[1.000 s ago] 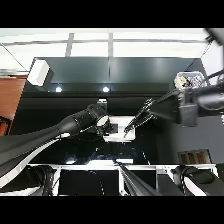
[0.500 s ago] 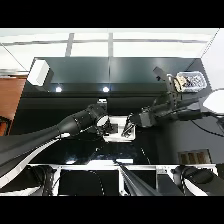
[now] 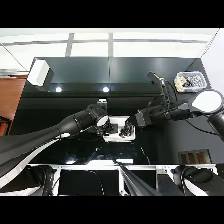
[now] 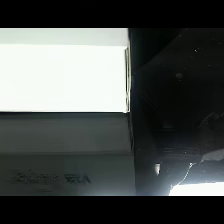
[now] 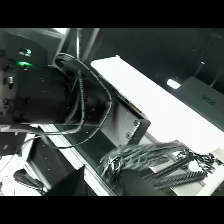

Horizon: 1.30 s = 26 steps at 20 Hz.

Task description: Fold the box and place the chain.

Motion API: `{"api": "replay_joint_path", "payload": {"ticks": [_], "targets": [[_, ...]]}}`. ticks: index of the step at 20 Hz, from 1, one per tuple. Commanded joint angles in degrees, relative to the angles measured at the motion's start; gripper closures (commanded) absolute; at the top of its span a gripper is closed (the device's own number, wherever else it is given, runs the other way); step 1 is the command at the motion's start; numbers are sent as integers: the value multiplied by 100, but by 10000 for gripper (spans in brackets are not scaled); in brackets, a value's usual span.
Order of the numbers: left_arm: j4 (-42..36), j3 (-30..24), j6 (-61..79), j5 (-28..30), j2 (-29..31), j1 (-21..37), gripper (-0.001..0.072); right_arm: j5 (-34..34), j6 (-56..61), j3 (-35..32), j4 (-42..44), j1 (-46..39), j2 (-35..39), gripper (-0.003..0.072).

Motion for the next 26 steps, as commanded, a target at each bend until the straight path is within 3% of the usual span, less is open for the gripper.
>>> {"api": "replay_joint_path", "payload": {"ticks": [1, 5, 8, 12, 16, 17, 20, 24, 26], "targets": [[-2, -2, 2, -4, 0, 4, 681, 262, -79, -2, -387, -96, -50, 395], [-2, -2, 2, -15, 0, 4, 681, 1202, -61, 44, -1635, -1032, 229, 398], [0, -2, 0, 166, -2, 4, 681, 1512, 190, 39, -2863, -1735, 553, 398], [0, -2, 76, -4, -2, 4, 681, 988, 146, 39, -2337, -2000, 629, 397], [0, 114, 361, -26, 4, 2, 680, 911, 146, 37, -2225, -2000, 629, 398], [9, 195, 363, -50, 20, -2, 624, 909, 146, 37, -2223, -2000, 629, 398], [599, 525, 385, -566, 323, -101, 127, 907, 146, 37, -2225, -2000, 629, 397], [1408, 400, 1316, -1102, 1287, -260, 122, 824, 146, 37, -2227, -2000, 629, 397], [1764, -83, 1580, -1043, 2061, -286, 122, 824, 146, 37, -2227, -2000, 629, 397]]}}
